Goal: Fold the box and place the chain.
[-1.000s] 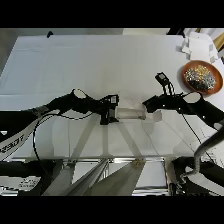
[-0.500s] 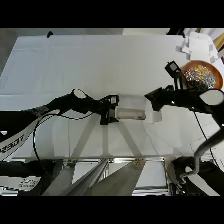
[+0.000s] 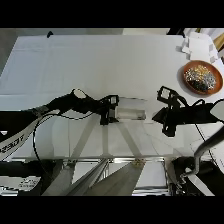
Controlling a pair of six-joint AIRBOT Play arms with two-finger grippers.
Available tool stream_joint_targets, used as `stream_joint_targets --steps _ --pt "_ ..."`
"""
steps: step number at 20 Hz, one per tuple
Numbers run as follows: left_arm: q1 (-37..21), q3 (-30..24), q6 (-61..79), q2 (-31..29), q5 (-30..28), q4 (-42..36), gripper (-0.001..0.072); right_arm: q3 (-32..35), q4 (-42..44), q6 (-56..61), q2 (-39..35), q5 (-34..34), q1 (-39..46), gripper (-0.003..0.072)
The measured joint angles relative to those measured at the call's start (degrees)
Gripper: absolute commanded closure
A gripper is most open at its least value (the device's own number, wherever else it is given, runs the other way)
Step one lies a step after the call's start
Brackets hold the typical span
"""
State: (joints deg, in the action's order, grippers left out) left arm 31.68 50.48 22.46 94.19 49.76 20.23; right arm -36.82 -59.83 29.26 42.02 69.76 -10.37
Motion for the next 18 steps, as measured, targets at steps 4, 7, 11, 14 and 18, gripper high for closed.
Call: stream_joint_targets --steps 4,7,11,14,18 --pt "0.0 0.0 0.0 0.0 0.2 0.0 0.0423 0.3 -6.2 -3.8 2.3 -2.6 -0.6 0.0441" --pt "0.0 0.0 0.0 0.0 0.2 0.0 0.0423 1.0 -8.2 -5.7 5.7 -7.9 -0.8 0.0442" --pt "0.0 0.0 0.0 0.0 0.2 0.0 0.0423 1.6 -8.3 -12.9 12.6 -13.3 -0.8 0.0438" --pt "0.0 0.0 0.0 0.0 0.2 0.0 0.0423 1.7 -6.7 -20.4 17.6 -15.3 -0.8 0.0439" --pt "0.0 0.0 0.0 0.0 0.2 0.0 0.0423 1.8 -4.2 -26.8 21.2 -17.7 -0.8 0.0454"
